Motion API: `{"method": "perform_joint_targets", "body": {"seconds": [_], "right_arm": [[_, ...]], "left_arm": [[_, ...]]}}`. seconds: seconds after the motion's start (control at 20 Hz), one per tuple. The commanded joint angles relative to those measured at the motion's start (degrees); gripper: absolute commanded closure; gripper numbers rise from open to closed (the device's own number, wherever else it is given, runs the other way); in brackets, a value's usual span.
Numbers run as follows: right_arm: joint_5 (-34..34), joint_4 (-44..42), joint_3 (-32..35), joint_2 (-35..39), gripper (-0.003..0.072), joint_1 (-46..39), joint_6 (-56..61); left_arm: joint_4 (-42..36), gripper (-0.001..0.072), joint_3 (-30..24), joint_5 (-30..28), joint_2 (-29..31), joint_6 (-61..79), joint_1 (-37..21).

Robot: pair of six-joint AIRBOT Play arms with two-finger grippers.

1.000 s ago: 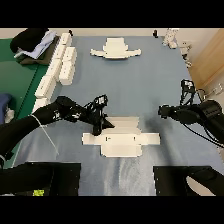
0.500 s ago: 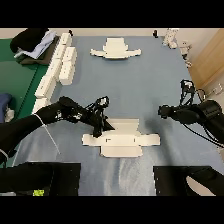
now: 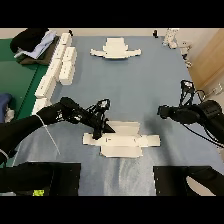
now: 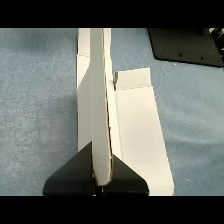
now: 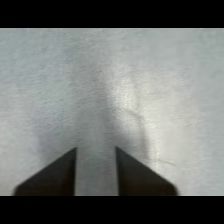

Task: Fold the box.

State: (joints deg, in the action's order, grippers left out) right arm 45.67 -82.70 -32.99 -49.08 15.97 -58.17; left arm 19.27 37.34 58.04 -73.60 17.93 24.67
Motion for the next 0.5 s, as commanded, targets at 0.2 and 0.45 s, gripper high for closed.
{"method": "perform_joint_targets", "body": {"seconds": [0.2,0.45], "right_arm": [[7.1,-22.8,0.0,0.6,0.0684,0.3,-19.2],[16.8,-23.5,0.2,7.2,0.0684,10.8,-21.4]], "left_arm": [[0.2,0.0696,0.0,0.0,0.0,0.0,0.0],[0.2,0.0696,0.0,0.0,0.0,0.0,0.0]]}}
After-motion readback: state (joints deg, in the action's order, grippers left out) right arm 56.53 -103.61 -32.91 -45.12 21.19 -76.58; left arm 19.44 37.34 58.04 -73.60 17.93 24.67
